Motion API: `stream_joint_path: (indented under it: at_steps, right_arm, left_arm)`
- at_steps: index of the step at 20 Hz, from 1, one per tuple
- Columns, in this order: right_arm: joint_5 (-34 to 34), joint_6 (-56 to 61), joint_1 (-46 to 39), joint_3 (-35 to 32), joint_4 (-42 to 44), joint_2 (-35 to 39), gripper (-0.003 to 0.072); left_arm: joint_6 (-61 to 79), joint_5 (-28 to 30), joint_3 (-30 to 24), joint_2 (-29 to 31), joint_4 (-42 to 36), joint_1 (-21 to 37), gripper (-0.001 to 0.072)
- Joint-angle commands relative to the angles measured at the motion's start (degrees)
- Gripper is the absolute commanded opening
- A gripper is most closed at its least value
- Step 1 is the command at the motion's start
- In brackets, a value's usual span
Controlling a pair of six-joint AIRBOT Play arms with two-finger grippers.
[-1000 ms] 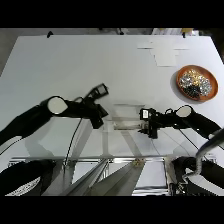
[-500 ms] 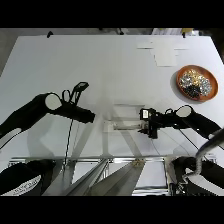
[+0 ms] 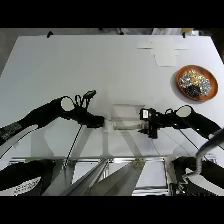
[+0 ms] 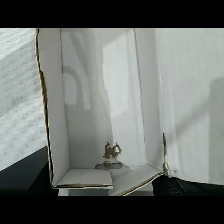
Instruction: Fold the box and place the chain.
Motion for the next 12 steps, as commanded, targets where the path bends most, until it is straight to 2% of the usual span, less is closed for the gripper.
stream_joint_path:
  at_steps: [1, 11, 12]
  right_arm:
    - [0.0, 0.02, 0.0, 0.04, 0.0, 0.02, 0.0467]
    - [0.02, 0.02, 0.0, 0.04, 0.02, 0.02, 0.0467]
    - [0.0, 0.02, 0.0, 0.04, 0.0, 0.0, 0.0467]
  left_arm:
    - [2.01, 0.42, 0.11, -0.17, -3.1, -0.5, 0.0005]
    - [3.5, 1.44, 1.51, 3.67, -5.27, -3.69, 0.0013]
    - [3.5, 1.55, 1.75, 3.67, -5.49, -3.96, 0.0043]
